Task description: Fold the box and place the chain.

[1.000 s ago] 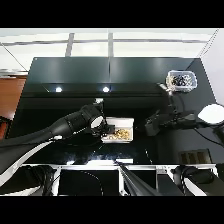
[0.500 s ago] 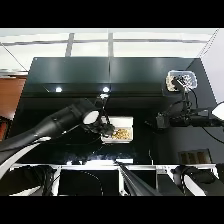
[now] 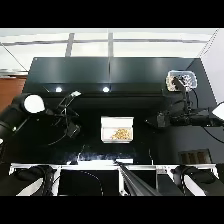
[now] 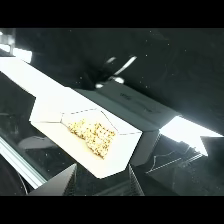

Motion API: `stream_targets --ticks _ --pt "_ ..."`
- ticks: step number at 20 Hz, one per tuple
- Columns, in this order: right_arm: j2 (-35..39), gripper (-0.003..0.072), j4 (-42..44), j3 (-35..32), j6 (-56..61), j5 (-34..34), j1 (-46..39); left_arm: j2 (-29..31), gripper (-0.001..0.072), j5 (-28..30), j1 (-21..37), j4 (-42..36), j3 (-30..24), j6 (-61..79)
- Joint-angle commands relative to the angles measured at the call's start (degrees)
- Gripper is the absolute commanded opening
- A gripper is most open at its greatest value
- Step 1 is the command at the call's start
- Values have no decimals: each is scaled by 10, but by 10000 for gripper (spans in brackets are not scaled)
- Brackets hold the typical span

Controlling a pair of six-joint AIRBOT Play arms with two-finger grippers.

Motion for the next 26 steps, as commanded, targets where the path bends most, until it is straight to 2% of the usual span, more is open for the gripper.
stream_targets --ticks 1,4,7,9,13,20,26 --pt "0 391 0 0 11 -9 0 13 707 66 103 -271 -120 437" --pt "0 391 0 0 31 -10 0 6 707 133 72 -270 -156 665" --pt "0 392 0 0 37 -13 0 -25 707 240 -2 -273 -155 745" --pt "0 392 0 0 57 -23 0 -58 705 279 -52 -275 -155 768" --pt "0 392 0 0 66 -25 0 -101 705 285 -77 -318 -152 771" --pt "0 392 1 0 66 -25 0 -117 704 287 -75 -323 -135 771" --pt "0 392 1 0 66 -24 0 -139 704 266 -77 -313 -112 766"
